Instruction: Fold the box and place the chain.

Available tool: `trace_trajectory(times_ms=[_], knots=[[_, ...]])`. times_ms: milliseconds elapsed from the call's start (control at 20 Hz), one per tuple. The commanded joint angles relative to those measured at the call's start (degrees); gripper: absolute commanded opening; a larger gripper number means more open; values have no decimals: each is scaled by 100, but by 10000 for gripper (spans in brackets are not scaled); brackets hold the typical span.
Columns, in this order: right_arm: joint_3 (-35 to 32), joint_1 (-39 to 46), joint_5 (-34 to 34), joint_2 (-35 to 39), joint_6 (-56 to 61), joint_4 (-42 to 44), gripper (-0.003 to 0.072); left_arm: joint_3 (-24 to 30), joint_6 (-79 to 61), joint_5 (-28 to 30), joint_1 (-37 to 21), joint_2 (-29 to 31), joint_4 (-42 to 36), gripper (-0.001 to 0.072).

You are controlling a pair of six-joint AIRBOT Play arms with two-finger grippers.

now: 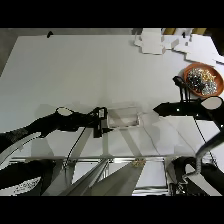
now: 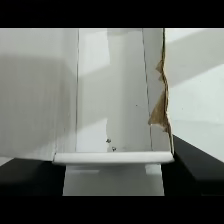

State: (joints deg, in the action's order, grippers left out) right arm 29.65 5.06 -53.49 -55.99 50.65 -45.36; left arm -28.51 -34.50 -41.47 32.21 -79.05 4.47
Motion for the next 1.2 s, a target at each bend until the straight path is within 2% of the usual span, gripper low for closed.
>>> trace_trajectory(times_ms=[0,150,200,250,350,650,850,900,950,1050,1100,1150], knots=[[46,433,-94,26,166,-17,18,4,2,11,2,-4,7,211],[46,481,-192,-177,205,-103,21,4,2,9,2,-4,7,211],[46,481,-219,-205,201,-94,54,4,2,9,2,-4,7,211],[44,481,-245,-225,201,-136,55,4,2,11,2,-4,7,211],[26,457,-321,-356,210,-221,18,4,2,9,2,-4,7,211],[-328,-426,-446,-1036,295,-212,18,4,2,11,2,-4,7,211],[-328,-509,-656,-1080,90,413,21,4,2,9,2,-4,7,211],[-326,-509,-785,-1080,4,632,64,4,2,11,2,-4,7,211],[-326,-511,-892,-1071,-20,776,72,4,2,9,2,-4,7,211],[-326,-509,-1032,-1012,-15,857,198,4,2,9,2,-4,7,211],[-328,-509,-1069,-966,-13,857,209,4,2,9,2,-4,7,211],[-326,-509,-1067,-918,-11,859,261,4,2,11,2,-4,7,211]])
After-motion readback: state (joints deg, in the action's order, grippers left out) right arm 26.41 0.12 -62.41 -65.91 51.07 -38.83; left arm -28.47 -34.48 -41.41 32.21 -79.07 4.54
